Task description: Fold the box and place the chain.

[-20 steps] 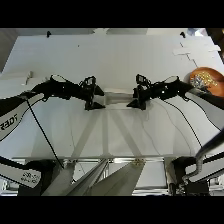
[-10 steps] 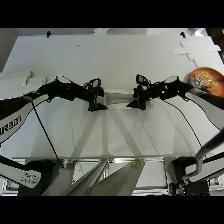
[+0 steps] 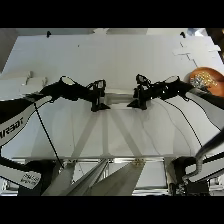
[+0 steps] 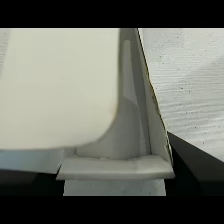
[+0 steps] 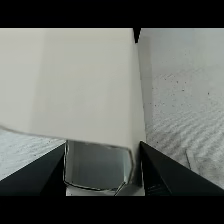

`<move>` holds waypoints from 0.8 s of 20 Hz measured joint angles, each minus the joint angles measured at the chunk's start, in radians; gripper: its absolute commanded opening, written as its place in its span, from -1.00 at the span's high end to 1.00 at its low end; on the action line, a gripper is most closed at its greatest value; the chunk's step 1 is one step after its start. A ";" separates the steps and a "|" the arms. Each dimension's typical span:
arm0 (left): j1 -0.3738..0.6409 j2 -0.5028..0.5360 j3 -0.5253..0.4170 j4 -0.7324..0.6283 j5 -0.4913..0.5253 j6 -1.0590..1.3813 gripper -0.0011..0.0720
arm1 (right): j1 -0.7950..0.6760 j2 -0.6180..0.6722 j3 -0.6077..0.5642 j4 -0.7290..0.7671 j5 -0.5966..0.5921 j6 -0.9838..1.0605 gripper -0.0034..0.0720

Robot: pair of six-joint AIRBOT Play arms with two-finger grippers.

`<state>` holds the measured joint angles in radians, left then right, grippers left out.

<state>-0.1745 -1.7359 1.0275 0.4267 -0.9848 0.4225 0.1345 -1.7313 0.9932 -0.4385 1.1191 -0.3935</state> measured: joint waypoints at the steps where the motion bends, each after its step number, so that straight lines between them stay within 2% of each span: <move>1: -0.001 0.000 0.000 0.000 0.003 -0.001 -0.11 | 0.000 0.000 0.000 0.000 0.000 0.000 0.04; 3: -0.002 0.000 0.000 0.002 0.007 -0.003 0.08 | 0.000 0.000 0.000 0.000 -0.001 0.000 0.04; 16: -0.003 0.000 0.000 0.005 0.015 -0.005 0.07 | 0.000 0.000 0.000 0.010 -0.005 0.000 0.04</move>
<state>-0.1776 -1.7359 1.0275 0.4313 -0.9695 0.4179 0.1349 -1.7313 0.9932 -0.4282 1.1137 -0.3935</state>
